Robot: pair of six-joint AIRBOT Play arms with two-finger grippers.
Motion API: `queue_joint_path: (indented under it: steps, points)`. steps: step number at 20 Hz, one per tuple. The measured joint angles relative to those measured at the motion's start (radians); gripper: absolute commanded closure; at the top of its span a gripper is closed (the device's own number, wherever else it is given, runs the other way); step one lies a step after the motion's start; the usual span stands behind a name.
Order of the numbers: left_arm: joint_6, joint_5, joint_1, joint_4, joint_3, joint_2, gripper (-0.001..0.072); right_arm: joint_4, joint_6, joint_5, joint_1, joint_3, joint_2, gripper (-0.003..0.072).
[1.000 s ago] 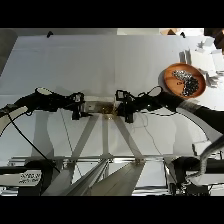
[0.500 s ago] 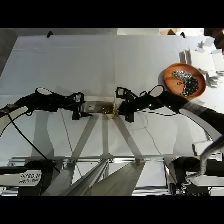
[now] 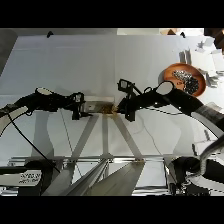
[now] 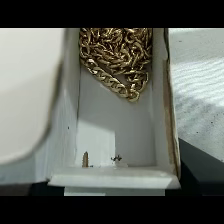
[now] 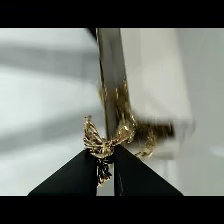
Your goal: Fold the box and place the chain.
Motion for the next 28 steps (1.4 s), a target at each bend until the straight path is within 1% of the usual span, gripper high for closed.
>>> queue_joint_path:
  steps: [2, 5, 7, 10, 12, 14, 18, 19, 24, 28]
  points:
    - [0.0, 0.0, 0.0, 0.0, 0.0, 0.0, 0.0369, 0.122, 0.003, -0.003, 0.0, 0.011, 0.008, 0.0677]
    - [0.0, 0.0, 0.0, 0.0, 0.0, 0.0, 0.0369, 0.297, -0.047, -0.025, 0.0, 0.024, 0.013, 0.0677]
    - [0.0, 0.0, 0.0, 0.0, 0.0, 0.0, 0.0369, 0.369, -0.074, -0.045, 0.0, 0.028, 0.014, 0.0677]
    - [0.0, 0.0, 0.0, 0.0, 0.0, 0.0, 0.0369, 0.42, -0.096, -0.06, 0.005, 0.031, 0.014, 0.0676]
    - [0.0, 0.0, 0.0, 0.0, 0.0, 0.0, 0.0369, 0.42, -0.103, -0.061, 0.011, 0.032, 0.014, 0.0676]
    - [0.0, 0.0, 0.0, 0.0, 0.0, 0.0, 0.0369, 0.378, -0.107, -0.058, 0.021, 0.032, 0.014, 0.0664]
    - [0.0, 0.0, 0.0, 0.0, 0.0, 0.0, 0.0369, 0.264, -0.107, -0.065, 0.035, 0.032, 0.014, 0.0318]
    - [0.0, 0.0, 0.0, 0.0, 0.0, 0.0, 0.0369, 0.249, -0.107, -0.077, 0.037, 0.032, 0.014, 0.0307]
    - [0.0, 0.0, 0.0, 0.0, 0.0, 0.0, 0.0369, 0.21, -0.104, -0.122, 0.035, 0.032, 0.014, 0.0308]
    - [0.0, 0.0, 0.0, 0.0, 0.0, 0.0, 0.0369, 0.151, -0.103, -0.087, -0.005, 0.032, 0.014, 0.0316]
